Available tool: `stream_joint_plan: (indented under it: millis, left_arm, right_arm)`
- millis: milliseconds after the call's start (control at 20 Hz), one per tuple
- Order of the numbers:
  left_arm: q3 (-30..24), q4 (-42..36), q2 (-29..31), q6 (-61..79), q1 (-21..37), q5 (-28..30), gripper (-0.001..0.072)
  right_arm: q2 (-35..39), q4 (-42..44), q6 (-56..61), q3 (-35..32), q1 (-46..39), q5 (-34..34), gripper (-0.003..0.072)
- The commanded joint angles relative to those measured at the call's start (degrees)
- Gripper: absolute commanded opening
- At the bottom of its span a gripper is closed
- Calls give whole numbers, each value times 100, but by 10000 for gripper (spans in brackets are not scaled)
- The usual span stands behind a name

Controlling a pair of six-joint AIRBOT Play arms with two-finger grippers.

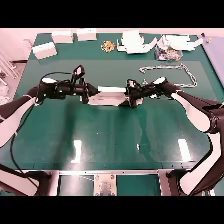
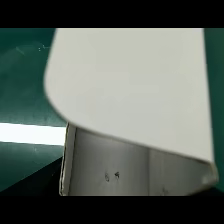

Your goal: Fold the box and place the chain.

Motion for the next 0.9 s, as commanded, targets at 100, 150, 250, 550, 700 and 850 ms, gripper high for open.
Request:
stream_joint_plan:
  millis: [100,150,250,550,700,850]
  left_arm:
    - [688,-57,-426,-26,-192,356,16]
    - [756,-70,-448,-26,-203,535,15]
    - [890,-79,-498,-26,-201,748,16]
    - [916,-229,-614,-31,-201,962,17]
    - [916,-243,-811,-52,-203,962,16]
    - [916,-243,-931,-55,-201,1099,17]
  right_arm:
    - [2,2,2,2,2,0,575]
    - [2,0,2,2,2,0,575]
    - [2,2,2,2,2,2,575]
    - [2,2,2,2,2,2,575]
    - [2,2,2,2,2,0,575]
    - [2,2,2,2,2,0,575]
